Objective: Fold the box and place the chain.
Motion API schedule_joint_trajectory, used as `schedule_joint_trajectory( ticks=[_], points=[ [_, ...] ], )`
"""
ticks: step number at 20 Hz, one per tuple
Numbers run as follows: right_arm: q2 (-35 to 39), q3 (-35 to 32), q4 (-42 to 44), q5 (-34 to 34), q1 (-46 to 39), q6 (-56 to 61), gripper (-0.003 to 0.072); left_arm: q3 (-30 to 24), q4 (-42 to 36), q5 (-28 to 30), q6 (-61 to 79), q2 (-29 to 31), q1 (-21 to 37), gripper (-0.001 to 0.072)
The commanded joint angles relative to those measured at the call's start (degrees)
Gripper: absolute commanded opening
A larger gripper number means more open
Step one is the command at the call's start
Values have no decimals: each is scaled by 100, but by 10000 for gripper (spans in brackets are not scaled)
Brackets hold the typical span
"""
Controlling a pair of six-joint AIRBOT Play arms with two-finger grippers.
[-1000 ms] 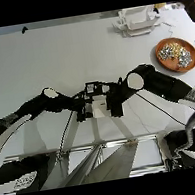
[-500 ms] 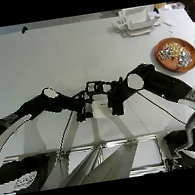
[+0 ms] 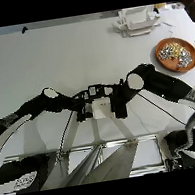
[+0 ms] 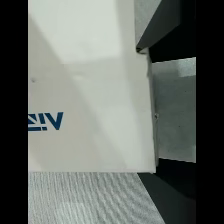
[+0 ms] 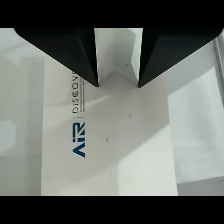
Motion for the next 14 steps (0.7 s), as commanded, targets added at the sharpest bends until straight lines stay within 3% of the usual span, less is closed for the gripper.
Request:
schedule_joint_trajectory(
  ticks=[1,11,14],
  points=[
    [0,-4,120,-85,2,-330,350,4,0,0,0,4,4,192],
    [251,-295,-63,-881,4,-844,334,4,0,0,0,4,4,192],
    [365,-354,-164,-957,92,-951,292,4,0,2,0,4,4,192]
  ],
)
